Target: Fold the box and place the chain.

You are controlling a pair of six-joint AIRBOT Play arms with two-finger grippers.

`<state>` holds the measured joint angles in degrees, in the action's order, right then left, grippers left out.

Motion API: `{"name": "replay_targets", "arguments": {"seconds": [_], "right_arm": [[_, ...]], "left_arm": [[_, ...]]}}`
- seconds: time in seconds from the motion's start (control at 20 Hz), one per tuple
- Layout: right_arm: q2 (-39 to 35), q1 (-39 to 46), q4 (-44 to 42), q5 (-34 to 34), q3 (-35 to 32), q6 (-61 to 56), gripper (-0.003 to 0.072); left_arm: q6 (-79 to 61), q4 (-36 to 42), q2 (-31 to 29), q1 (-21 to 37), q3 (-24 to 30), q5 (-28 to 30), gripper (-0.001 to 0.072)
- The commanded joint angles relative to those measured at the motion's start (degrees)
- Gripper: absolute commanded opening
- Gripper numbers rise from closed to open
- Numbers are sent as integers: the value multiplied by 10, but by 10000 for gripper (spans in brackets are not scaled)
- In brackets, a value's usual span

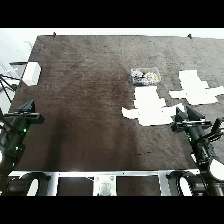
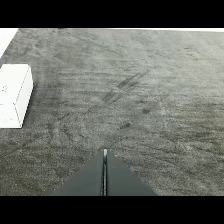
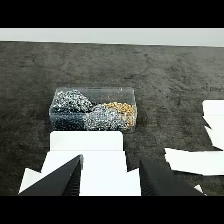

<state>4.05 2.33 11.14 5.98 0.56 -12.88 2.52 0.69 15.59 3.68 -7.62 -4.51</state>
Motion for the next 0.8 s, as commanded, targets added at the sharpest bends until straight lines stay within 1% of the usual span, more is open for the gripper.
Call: {"name": "replay_targets", "arguments": {"seconds": [0.0,0.2,0.3,0.35,0.45,0.55,0.6,0.65,0.7,0.75], "right_arm": [[0,0,0,0,0,0,420],[-1,0,-5,0,4,-6,421],[0,0,-2,-5,25,0,421],[0,0,5,-11,38,0,422],[19,1,6,-50,65,0,413],[74,14,6,-71,105,0,392],[118,30,6,-66,132,-1,379],[166,47,3,-51,161,-5,392],[224,73,0,3,196,-17,411],[282,106,2,82,229,-31,410]], "left_arm": [[0,0,0,0,0,0,20],[0,0,0,0,0,0,20],[0,0,0,0,0,0,20],[0,0,0,0,0,0,21],[0,0,0,0,0,0,20],[0,0,0,0,0,0,20],[0,0,0,0,0,0,20],[0,0,0,0,0,0,20],[0,0,0,0,0,0,21],[0,0,0,0,0,0,20]]}}
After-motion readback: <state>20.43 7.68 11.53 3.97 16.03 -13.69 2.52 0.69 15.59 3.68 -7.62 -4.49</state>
